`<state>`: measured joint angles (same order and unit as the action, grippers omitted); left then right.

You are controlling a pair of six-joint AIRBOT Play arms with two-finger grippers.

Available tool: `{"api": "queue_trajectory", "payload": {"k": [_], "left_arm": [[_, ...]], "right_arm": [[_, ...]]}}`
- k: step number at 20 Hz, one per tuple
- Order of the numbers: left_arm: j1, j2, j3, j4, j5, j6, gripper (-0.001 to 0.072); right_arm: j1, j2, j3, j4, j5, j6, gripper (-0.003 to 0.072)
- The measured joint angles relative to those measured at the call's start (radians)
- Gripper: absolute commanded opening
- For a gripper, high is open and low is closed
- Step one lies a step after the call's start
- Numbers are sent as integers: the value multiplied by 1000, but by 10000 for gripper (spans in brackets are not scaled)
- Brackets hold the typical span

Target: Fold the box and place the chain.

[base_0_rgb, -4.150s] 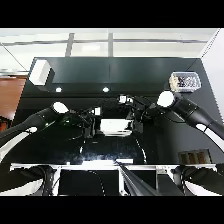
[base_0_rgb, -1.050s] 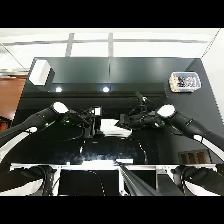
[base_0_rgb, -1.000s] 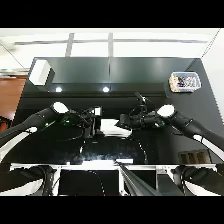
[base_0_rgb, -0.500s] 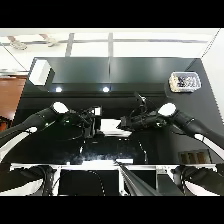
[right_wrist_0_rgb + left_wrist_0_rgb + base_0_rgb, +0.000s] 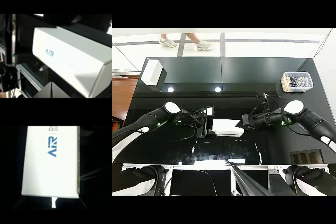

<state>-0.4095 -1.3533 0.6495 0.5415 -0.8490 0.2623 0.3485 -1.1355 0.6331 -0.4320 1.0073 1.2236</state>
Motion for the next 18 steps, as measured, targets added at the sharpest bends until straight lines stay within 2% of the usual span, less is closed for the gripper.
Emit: {"api": "queue_trajectory", "payload": {"k": [10, 18], "left_arm": [[0, 0, 0, 1, 0, 2, 502], [0, 0, 0, 0, -1, -3, 501]], "right_arm": [[9, -55, -34, -24, -71, 3, 10], [7, -64, -13, -61, -44, -9, 11]]}}
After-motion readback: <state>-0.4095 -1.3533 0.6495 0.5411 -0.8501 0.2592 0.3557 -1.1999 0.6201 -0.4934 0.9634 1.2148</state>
